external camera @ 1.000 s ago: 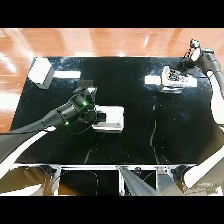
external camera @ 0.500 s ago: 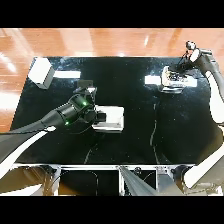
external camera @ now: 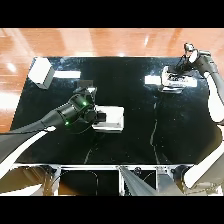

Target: Fold the box and place the chain.

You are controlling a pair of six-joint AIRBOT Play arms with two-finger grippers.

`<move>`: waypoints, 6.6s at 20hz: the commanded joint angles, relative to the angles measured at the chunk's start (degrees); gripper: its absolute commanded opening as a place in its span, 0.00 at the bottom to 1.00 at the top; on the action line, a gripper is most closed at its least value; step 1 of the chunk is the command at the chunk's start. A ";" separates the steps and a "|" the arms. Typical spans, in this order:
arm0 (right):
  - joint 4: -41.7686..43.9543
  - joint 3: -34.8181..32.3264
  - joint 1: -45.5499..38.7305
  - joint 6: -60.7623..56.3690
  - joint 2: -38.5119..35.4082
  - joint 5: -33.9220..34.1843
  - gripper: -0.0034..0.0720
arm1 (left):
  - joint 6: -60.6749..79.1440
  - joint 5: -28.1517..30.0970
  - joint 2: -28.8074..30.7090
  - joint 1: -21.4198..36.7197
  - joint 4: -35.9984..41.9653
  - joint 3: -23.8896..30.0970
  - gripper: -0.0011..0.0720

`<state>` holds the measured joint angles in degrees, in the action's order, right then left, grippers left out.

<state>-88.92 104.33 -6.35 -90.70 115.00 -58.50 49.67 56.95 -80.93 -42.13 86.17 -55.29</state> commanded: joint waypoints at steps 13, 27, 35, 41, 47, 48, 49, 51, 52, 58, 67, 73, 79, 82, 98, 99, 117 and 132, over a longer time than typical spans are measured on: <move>0.44 8.04 0.04 1.38 -14.27 -7.96 0.08 | 0.00 -0.24 -0.02 -0.04 0.02 0.00 0.04; 7.50 9.60 1.25 3.63 -36.61 -15.08 0.09 | 0.00 -0.48 -0.02 -0.02 1.53 0.00 0.04; 7.89 -4.76 19.32 5.49 -53.96 -22.18 0.09 | 0.00 -1.11 -0.02 -0.02 1.53 0.00 0.04; 8.28 -11.17 34.69 1.62 -58.51 -26.16 0.09 | 0.00 -1.73 -0.02 -0.02 1.51 0.00 0.04; 8.33 -11.32 45.48 -1.90 -58.42 -23.12 0.09 | 0.00 -1.97 -0.02 -0.02 1.36 0.00 0.04; 8.33 -11.82 46.71 -2.19 -58.42 -22.49 0.09 | 0.00 -1.97 -0.02 -0.02 1.36 0.00 0.04; 8.35 -12.63 47.76 -2.56 -58.42 -21.79 0.09 | 0.00 -1.95 -0.02 -0.02 1.36 0.00 0.04; 8.35 -15.54 49.31 -2.80 -58.36 -19.21 0.09 | 0.00 -1.92 -0.02 -0.02 1.40 0.00 0.04; 8.33 -17.46 49.86 -2.78 -58.25 -16.90 0.09 | 0.00 -1.92 -0.02 -0.04 1.42 0.00 0.04; 7.87 -23.76 49.92 0.04 -53.07 -5.01 0.08 | 0.00 -1.90 -0.02 -0.02 1.49 0.00 0.04; 8.04 -23.78 48.37 1.16 -44.57 -3.96 0.08 | 0.00 -1.86 -0.02 -0.02 1.53 0.00 0.04; 8.11 -23.80 48.26 1.18 -44.57 -8.76 0.08 | 0.00 -1.88 -0.02 -0.02 1.53 0.00 0.04; 5.79 -23.76 48.26 1.84 -48.11 -9.70 0.09 | 0.00 -1.70 -0.02 -0.02 1.53 0.00 0.04; 3.02 -23.76 48.26 -0.83 -49.92 -14.67 0.09 | 0.00 -1.68 -0.02 -0.02 1.53 0.00 0.04; 11.08 -28.89 48.43 -2.51 -50.03 -8.61 0.09 | 0.02 -1.68 -0.02 -0.02 1.53 0.00 0.04; 11.19 -29.44 48.43 -2.51 -49.40 -7.98 0.09 | 0.02 -1.68 -0.02 -0.02 1.53 0.00 0.04; -2.60 -30.18 46.75 -6.62 -52.28 -18.93 0.09 | 0.02 -1.66 -0.02 -0.02 1.53 0.00 0.04; 8.17 -33.81 51.76 -4.09 -49.05 -1.55 0.09 | 0.02 -1.68 -0.02 -0.02 1.53 0.00 0.04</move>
<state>-80.90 70.57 45.56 -95.61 64.42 -64.60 49.67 55.27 -80.95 -42.13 87.70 -55.29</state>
